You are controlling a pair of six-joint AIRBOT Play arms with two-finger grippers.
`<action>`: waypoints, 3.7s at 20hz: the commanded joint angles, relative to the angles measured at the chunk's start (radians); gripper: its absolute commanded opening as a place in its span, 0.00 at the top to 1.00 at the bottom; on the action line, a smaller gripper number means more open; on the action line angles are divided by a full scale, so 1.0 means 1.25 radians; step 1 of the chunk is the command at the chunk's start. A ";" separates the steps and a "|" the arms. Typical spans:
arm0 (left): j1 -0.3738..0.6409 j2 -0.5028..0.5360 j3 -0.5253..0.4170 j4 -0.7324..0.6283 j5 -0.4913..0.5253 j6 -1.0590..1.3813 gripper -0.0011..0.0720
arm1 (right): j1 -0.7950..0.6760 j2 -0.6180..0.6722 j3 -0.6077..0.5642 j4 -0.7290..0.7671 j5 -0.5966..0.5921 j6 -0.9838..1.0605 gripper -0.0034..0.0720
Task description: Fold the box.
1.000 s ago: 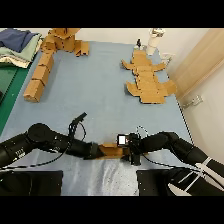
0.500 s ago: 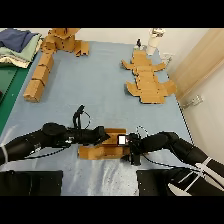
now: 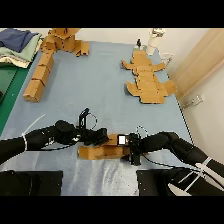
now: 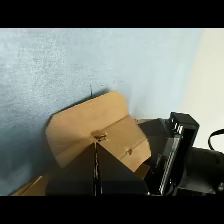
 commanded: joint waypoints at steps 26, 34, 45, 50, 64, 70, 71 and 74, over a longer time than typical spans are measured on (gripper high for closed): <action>0.211 0.307 0.050 0.656 -0.454 0.566 0.05 | 0.001 -0.001 0.000 -0.001 0.000 0.000 0.29; 0.080 0.292 -0.073 0.518 -0.228 0.753 0.05 | 0.001 -0.001 0.000 -0.001 0.000 0.000 0.29; -0.009 0.213 -0.093 0.453 -0.136 0.771 0.05 | 0.001 -0.001 0.000 -0.001 0.000 0.000 0.29; -0.017 0.212 -0.093 0.392 -0.125 0.796 0.05 | 0.001 -0.001 0.000 -0.001 0.000 0.000 0.29; -0.048 0.194 -0.093 0.385 -0.077 0.872 0.70 | 0.001 -0.001 0.000 -0.001 0.000 0.000 0.29; -0.047 0.196 -0.094 0.437 -0.078 0.826 0.40 | 0.001 -0.001 0.000 -0.001 0.000 0.000 0.29; -0.047 0.196 -0.094 0.467 -0.079 0.795 0.40 | 0.001 -0.001 0.000 -0.001 0.000 0.000 0.29; -0.033 0.197 -0.094 0.527 -0.092 0.730 0.40 | 0.001 -0.001 0.000 -0.001 0.000 0.000 0.29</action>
